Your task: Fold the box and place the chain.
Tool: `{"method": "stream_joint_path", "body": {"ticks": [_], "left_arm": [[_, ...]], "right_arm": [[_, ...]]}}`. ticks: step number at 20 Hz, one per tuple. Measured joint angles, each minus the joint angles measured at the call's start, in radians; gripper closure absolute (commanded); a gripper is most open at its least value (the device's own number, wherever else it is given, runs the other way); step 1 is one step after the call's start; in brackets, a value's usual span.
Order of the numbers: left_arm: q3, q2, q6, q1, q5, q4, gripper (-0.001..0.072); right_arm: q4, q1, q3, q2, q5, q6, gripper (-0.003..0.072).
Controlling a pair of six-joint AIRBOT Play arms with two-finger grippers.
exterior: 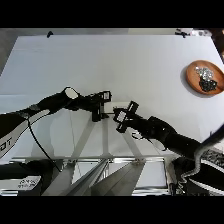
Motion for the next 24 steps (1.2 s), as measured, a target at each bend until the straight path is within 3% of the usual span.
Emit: {"method": "stream_joint_path", "body": {"ticks": [3,5,11,13,16,20,22,24], "left_arm": [[0.0,0.0,0.0,0.0,0.0,0.0,0.0201],[0.0,0.0,0.0,0.0,0.0,0.0,0.0201],[0.0,0.0,0.0,0.0,0.0,0.0,0.0201],[0.0,0.0,0.0,0.0,0.0,0.0,0.0201],[0.0,0.0,0.0,0.0,0.0,0.0,0.0201],[0.0,0.0,0.0,0.0,0.0,0.0,0.0207],[0.0,0.0,0.0,0.0,-0.002,-0.005,0.0321],[-0.001,0.0,-0.001,0.0,-0.006,-0.028,0.0312]], "right_arm": [[0.01,-0.006,0.0,0.048,0.014,-0.009,0.0674],[0.012,-0.038,0.0,0.125,0.109,-0.023,0.0674],[0.016,-0.248,0.0,0.503,0.748,0.028,0.0676],[0.018,-0.305,0.0,0.637,0.882,0.084,0.0676],[0.017,-0.372,0.0,0.779,0.996,0.154,0.0676],[0.011,-0.422,0.0,0.84,1.109,0.226,0.0675],[0.008,-0.433,0.0,0.851,1.152,0.253,0.0674],[0.006,-0.438,0.0,0.858,1.176,0.273,0.0674]]}}
